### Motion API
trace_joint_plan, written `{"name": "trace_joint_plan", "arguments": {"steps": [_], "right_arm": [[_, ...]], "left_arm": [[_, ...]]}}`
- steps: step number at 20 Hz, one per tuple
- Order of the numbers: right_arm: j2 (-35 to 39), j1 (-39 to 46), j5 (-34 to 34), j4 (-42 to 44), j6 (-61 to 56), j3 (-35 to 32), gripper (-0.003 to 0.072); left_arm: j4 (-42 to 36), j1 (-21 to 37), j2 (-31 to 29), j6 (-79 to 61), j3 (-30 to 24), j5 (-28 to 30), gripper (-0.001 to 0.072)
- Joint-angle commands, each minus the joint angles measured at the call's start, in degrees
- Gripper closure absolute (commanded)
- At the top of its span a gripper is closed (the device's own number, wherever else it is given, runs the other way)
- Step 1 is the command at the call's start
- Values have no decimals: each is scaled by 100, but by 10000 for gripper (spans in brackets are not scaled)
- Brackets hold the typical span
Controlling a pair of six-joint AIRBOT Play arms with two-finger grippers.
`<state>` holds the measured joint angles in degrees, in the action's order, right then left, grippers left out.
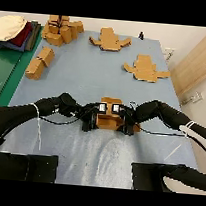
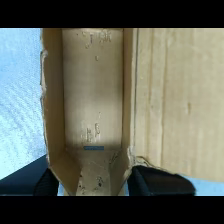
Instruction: Fold the box.
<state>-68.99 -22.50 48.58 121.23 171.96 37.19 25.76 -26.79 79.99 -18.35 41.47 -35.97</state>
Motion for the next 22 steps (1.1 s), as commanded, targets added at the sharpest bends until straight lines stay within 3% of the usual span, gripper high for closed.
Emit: {"name": "trace_joint_plan", "arguments": {"steps": [1,14,17,18,22], "right_arm": [[2,-2,-7,4,-2,0,169],[2,-2,-4,-28,-4,0,168],[4,-2,31,304,-4,0,165],[13,-2,42,302,-2,0,-29],[245,0,295,-240,-507,0,-29]], "left_arm": [[0,-2,2,-2,2,-4,186],[-2,-2,2,-2,2,-4,186],[-2,-2,2,-2,2,-4,186],[0,-2,2,-2,2,-4,186],[-2,-2,2,-2,2,-4,186]]}}
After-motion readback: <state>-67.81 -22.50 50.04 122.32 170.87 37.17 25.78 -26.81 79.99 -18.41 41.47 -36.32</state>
